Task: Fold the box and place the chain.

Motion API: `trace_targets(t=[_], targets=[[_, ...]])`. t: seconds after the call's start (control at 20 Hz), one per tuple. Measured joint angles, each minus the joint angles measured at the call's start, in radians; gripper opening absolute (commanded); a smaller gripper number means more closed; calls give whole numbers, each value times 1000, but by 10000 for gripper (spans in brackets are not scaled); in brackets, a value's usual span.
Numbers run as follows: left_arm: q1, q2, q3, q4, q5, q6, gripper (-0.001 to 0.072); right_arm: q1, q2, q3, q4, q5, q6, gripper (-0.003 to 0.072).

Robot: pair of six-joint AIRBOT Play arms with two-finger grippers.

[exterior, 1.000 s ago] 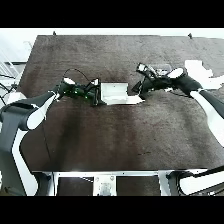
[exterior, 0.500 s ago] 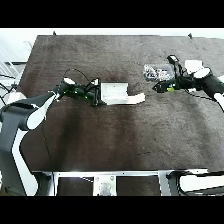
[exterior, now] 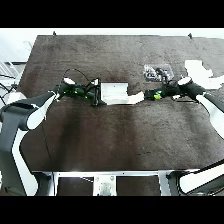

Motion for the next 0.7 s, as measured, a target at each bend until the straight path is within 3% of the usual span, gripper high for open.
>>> trace_targets(t=[0.25,0.3,0.35,0.4,0.7], targets=[[0,0,0,0,0,0,421,52,3,0,62,18,5,8],[0,0,0,0,0,0,421,61,15,0,70,20,6,77],[0,0,0,0,0,0,421,70,24,0,74,23,7,326],[0,0,0,0,0,0,421,79,32,0,77,26,7,417],[0,0,0,0,0,0,421,101,50,1,85,37,37,449]])
